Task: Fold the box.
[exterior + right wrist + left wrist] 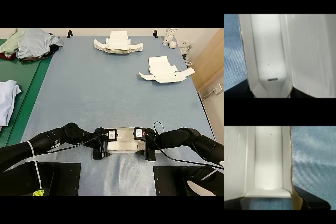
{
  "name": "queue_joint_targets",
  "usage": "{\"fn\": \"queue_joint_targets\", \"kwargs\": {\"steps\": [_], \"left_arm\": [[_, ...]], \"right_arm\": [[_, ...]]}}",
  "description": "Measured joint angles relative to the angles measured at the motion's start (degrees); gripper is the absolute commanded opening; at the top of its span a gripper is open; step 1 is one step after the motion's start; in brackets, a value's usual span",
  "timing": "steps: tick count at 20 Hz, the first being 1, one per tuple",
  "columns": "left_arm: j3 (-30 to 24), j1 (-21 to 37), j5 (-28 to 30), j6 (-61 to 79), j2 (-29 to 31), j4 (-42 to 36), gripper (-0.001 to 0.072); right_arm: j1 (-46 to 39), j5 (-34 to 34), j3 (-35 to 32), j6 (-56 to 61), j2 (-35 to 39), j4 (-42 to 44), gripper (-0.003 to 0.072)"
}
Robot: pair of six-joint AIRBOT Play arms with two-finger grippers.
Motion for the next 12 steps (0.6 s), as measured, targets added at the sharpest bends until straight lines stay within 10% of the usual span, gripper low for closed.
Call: {"fn": "queue_joint_targets", "kwargs": {"steps": [2, 12], "left_arm": [[0.0, 0.0, 0.4, 0.0, -0.1, -0.3, 0.0537], [-0.1, 0.0, 0.5, 0.3, -0.8, -0.5, 0.0523]], "right_arm": [[0.0, 0.0, 0.0, 0.0, 0.0, 0.0, 0.0506], [0.0, 0.0, 0.0, -0.1, 0.0, 0.0, 0.0506]]}}
